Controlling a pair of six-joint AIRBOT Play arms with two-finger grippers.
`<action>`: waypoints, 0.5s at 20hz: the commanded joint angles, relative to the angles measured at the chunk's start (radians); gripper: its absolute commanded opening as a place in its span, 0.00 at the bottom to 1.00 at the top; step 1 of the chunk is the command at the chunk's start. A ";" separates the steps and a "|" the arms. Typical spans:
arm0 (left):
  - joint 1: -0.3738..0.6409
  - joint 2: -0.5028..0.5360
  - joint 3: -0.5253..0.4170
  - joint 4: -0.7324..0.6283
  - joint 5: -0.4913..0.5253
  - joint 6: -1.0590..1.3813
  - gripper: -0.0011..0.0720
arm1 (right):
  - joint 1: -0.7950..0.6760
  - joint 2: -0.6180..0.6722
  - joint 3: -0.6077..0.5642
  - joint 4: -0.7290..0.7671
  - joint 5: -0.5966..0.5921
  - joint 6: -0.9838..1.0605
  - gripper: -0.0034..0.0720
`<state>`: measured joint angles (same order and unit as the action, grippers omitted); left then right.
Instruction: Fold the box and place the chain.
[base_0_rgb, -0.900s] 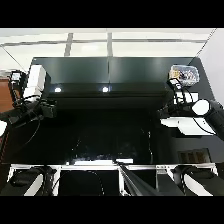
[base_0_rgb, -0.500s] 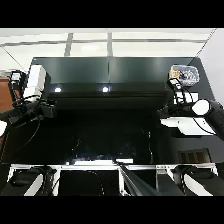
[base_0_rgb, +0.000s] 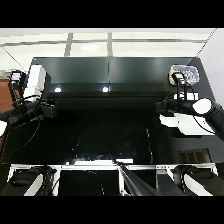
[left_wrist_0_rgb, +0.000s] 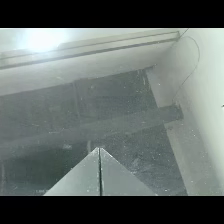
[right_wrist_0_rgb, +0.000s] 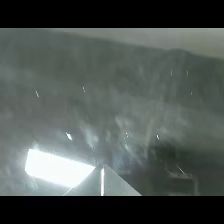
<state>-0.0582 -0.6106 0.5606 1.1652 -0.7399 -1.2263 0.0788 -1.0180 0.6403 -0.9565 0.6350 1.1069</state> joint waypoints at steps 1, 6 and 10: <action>0.000 -0.001 0.000 0.000 0.034 0.000 0.05 | 0.001 0.000 0.000 0.093 -0.082 0.000 0.06; 0.000 -0.019 0.000 -0.159 0.330 -0.013 0.05 | 0.000 -0.001 0.000 0.038 -0.136 0.000 0.68; 0.000 -0.034 0.000 -0.191 0.362 -0.029 0.43 | -0.077 -0.003 0.045 -0.227 -0.091 0.042 1.00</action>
<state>-0.0582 -0.6334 0.5606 1.0187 -0.4351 -1.2385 0.0532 -1.0191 0.6563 -0.9997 0.5209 1.1084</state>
